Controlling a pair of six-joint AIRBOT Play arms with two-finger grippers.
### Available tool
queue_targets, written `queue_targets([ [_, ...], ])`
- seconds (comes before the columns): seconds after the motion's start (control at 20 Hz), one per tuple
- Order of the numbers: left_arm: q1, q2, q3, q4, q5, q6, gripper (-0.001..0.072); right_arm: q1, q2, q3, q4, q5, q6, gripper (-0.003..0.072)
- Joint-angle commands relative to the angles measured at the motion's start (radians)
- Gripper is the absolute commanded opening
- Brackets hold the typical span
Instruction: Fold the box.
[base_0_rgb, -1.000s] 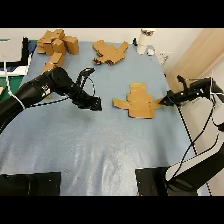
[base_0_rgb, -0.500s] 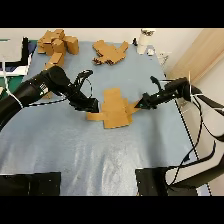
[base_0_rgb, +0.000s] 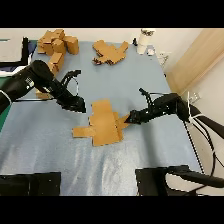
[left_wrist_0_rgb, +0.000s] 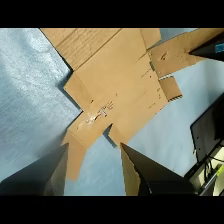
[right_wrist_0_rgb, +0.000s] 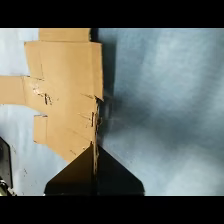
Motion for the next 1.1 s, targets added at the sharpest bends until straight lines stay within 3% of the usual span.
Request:
queue_targets([
  [0.0,0.047,0.001,-0.004,-0.024,-0.054,0.105,0.0494,0.052,0.056,-0.044,-0.081,0.038,0.092,0.0002],
  [0.5,0.219,0.0,-0.184,-0.134,-0.06,0.239,0.0497,0.242,0.092,-0.072,-0.11,0.273,0.025,0.0002],
  [0.6,0.23,0.0,-0.21,-0.153,-0.05,0.241,0.0702,0.261,0.117,-0.072,-0.117,0.303,0.024,0.0002],
  [0.9,0.226,-0.001,-0.263,-0.314,0.083,0.334,0.0702,0.295,0.172,-0.084,-0.113,0.312,0.026,0.0002],
  [1.05,0.183,-0.034,-0.264,-0.328,0.154,0.372,0.0701,0.296,0.172,-0.093,-0.103,0.312,0.026,0.0002],
])
